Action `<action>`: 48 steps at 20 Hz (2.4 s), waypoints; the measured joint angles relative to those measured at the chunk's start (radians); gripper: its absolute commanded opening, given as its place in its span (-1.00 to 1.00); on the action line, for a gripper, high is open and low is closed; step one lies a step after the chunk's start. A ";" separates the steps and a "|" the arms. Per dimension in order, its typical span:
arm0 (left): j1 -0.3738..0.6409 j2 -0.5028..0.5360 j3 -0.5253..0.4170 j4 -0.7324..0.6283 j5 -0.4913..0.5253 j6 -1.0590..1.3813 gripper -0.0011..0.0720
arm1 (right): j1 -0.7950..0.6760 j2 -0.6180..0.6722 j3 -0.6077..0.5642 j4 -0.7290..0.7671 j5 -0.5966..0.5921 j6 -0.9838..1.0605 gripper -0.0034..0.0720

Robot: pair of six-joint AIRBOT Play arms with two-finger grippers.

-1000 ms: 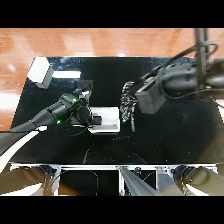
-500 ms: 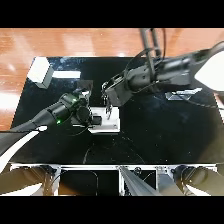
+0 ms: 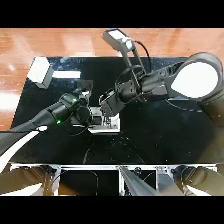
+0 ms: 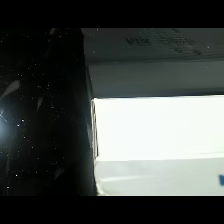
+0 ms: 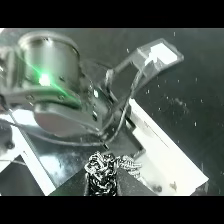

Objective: Fold the box and place the chain.

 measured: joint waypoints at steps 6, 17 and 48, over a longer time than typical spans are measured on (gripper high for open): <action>0.000 0.000 0.000 0.000 0.000 0.000 -0.93 | 0.001 -0.029 -0.151 0.000 -0.056 0.000 -0.83; 0.000 0.000 0.000 0.001 0.001 0.000 -0.93 | -0.003 -0.156 -0.218 0.002 -0.081 0.000 0.58; 0.119 0.419 -0.013 0.135 0.281 0.319 0.43 | -0.412 0.154 -0.447 -0.100 -0.013 -0.029 0.97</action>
